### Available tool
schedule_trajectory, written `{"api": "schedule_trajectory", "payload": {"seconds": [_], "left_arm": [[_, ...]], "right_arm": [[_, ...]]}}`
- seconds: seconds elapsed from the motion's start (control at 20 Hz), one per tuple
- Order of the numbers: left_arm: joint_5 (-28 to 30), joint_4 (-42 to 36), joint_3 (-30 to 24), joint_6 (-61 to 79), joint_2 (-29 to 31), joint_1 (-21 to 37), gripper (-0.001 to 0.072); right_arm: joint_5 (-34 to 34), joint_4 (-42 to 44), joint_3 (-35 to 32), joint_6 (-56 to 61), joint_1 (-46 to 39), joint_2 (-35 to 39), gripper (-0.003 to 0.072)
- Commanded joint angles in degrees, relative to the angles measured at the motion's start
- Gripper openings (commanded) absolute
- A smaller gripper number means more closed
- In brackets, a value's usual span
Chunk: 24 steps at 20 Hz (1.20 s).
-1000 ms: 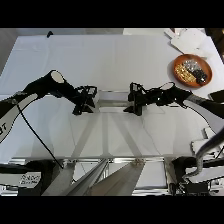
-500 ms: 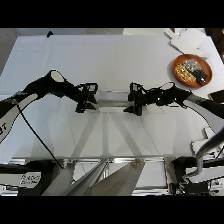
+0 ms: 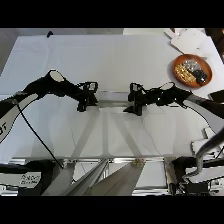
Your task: Fold the box and place the chain.
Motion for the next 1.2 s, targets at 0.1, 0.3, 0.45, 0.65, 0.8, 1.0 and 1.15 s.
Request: {"api": "schedule_trajectory", "payload": {"seconds": [0.1,0.3,0.45,0.65,0.8,1.0,1.15], "left_arm": [[-2.6,-2.3,0.0,0.1,-1.2,0.0,0.0011],[-2.8,-2.5,0.0,0.1,-2.2,-0.7,0.0018],[-1.3,-3.8,0.0,0.1,-2.3,-0.7,0.0028],[0.0,-6.7,0.0,-0.1,-2.3,-0.7,0.0223],[-0.3,-8.0,0.0,-0.6,-2.3,-0.7,0.0316],[-0.2,-7.9,0.0,-1.8,-2.3,-0.7,0.0474],[-0.3,-7.9,0.0,-1.9,-2.4,-0.7,0.0498]], "right_arm": [[0.0,0.0,0.0,0.0,0.0,0.0,0.0411],[0.0,0.0,0.0,0.0,0.0,0.0,0.0411],[0.0,0.0,0.0,0.0,0.0,0.0,0.0411],[0.0,0.0,0.0,0.0,0.0,0.0,0.0411],[0.0,0.0,0.0,0.0,0.0,0.0,0.0411],[0.0,0.0,0.0,0.0,0.0,0.0,0.0411],[0.0,0.0,0.0,0.0,0.0,0.0,0.0411]]}}
